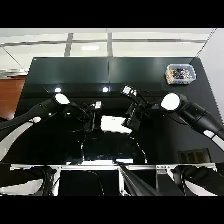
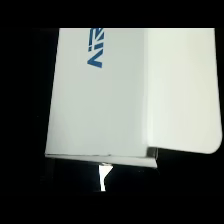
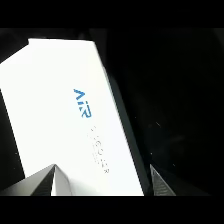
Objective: Fold the box and place the chain.
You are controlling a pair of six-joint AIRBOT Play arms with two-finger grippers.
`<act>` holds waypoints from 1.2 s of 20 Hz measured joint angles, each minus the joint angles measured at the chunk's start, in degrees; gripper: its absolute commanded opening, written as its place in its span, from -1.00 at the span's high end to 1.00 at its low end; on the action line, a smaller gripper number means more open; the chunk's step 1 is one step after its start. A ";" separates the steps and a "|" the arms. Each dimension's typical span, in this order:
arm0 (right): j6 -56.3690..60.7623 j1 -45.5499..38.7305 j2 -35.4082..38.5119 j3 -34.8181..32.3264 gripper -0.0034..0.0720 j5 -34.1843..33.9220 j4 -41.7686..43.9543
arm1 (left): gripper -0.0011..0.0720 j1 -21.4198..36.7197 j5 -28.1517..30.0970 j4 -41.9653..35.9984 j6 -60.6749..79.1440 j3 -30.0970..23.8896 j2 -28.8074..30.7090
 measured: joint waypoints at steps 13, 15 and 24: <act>-1.55 0.48 -0.07 -0.09 0.12 2.58 -1.22 | 0.06 0.00 -0.02 -0.07 -0.68 0.00 0.00; -1.57 0.48 -0.07 -0.09 0.12 2.51 -1.31 | 0.05 0.00 -0.07 -0.07 -0.94 0.00 0.00; -1.75 0.48 -0.07 -0.09 0.49 2.38 -1.36 | 0.05 -0.02 -0.07 0.02 -1.25 0.00 0.00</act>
